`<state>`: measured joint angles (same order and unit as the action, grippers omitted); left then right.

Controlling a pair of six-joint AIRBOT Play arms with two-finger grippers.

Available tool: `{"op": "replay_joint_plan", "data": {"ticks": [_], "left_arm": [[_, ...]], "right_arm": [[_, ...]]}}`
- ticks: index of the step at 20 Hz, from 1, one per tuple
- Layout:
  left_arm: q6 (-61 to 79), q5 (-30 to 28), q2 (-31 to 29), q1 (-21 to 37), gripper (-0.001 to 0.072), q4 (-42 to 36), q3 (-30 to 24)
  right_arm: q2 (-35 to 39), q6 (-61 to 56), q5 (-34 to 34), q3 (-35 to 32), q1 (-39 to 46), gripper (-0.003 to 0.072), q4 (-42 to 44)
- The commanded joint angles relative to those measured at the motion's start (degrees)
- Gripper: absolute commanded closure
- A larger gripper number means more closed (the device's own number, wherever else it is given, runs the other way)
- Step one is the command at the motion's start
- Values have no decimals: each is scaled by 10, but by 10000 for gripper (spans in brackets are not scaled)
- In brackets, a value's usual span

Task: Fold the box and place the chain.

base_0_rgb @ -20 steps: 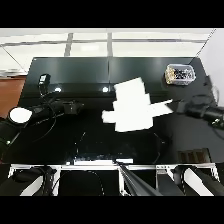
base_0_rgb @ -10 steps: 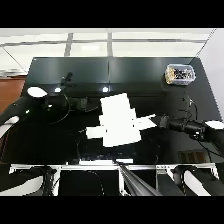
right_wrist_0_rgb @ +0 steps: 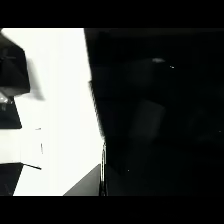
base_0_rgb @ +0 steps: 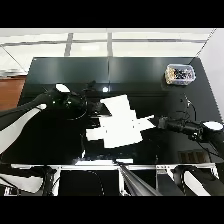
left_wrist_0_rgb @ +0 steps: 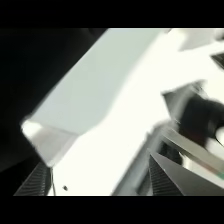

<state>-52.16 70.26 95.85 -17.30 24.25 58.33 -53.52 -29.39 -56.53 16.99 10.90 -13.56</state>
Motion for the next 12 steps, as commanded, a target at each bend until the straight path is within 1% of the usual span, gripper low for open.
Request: {"op": "replay_joint_plan", "data": {"ticks": [1, 2, 3, 5, 6, 7, 8, 9, 10, 11, 12], "left_arm": [[57, 106, 57, -6, 34, -10, 52], [54, 117, 65, -7, 82, 14, 66], [55, 129, 72, -7, 178, 32, 79], [56, 158, 87, -7, 221, 47, 101], [59, 170, 94, -7, 284, 56, 112], [61, 176, 99, -7, 373, 69, 122], [68, 179, 99, -10, 377, 74, 126], [85, 187, 99, -11, 405, 73, 127], [101, 192, 100, -14, 490, 73, 127], [104, 186, 101, -15, 528, 73, 128], [108, 178, 101, -15, 633, 73, 128]], "right_arm": [[0, 0, -2, 0, -1, 671, 0], [0, -1, -2, 0, -1, 671, 0], [0, -1, -2, 0, -1, 671, 0], [0, -1, -2, 0, -1, 671, 0], [0, -1, -2, 0, -1, 671, 0], [0, -1, -2, 0, -1, 671, 0], [0, -1, -2, 0, -1, 671, 0], [0, 0, -3, 0, -1, 671, 0], [0, 0, -4, 0, -1, 671, -3], [0, 0, -4, 0, -1, 671, -4], [0, 0, -4, 0, -1, 671, -4]]}}
